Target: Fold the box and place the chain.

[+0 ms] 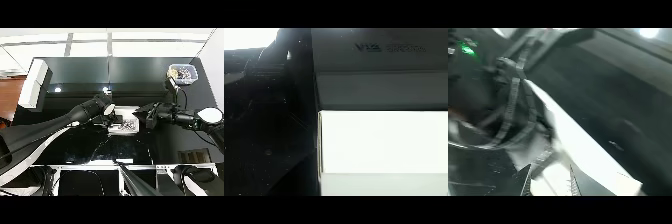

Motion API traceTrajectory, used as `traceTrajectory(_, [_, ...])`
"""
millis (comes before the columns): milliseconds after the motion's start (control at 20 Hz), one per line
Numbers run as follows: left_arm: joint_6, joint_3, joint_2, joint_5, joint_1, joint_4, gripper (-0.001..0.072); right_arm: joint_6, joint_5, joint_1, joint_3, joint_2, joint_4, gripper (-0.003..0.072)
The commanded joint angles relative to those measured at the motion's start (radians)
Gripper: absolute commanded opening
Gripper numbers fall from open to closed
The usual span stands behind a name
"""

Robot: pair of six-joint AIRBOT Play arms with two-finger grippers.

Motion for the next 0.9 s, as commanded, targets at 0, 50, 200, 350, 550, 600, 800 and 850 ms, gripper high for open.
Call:
traceTrajectory(0, [0.000, 0.000, 0.000, 0.010, 0.000, 0.000, 0.0027, 0.006, -0.017, -0.059, 0.000, -0.001, -0.123, 0.0292])
traceTrajectory(50, [0.000, 0.000, 0.000, 0.018, 0.001, 0.005, 0.0027, 0.015, -0.017, -0.075, 0.000, -0.001, -0.141, 0.0292])
traceTrajectory(200, [0.009, 0.001, 0.000, 0.006, 0.008, -0.027, 0.0028, 0.025, -0.014, -0.086, 0.000, -0.001, -0.147, 0.0292])
traceTrajectory(350, [0.026, 0.032, 0.007, -0.029, -0.002, -0.006, 0.0036, 0.025, 0.005, -0.086, 0.000, -0.001, -0.146, 0.0292])
traceTrajectory(550, [0.026, 0.062, 0.071, -0.054, -0.008, 0.040, 0.0411, 0.025, 0.015, -0.086, 0.000, -0.001, -0.146, 0.0292])
traceTrajectory(600, [0.053, 0.062, 0.093, -0.064, -0.008, 0.046, 0.0428, 0.025, 0.015, -0.086, 0.000, -0.001, -0.147, 0.0292])
traceTrajectory(800, [0.215, 0.003, 0.225, -0.134, -0.010, 0.150, 0.0427, 0.026, 0.015, -0.087, 0.000, -0.001, -0.150, 0.0292])
traceTrajectory(850, [0.217, -0.040, 0.274, -0.132, 0.003, 0.192, 0.0427, 0.028, 0.015, -0.087, 0.000, -0.001, -0.150, 0.0291])
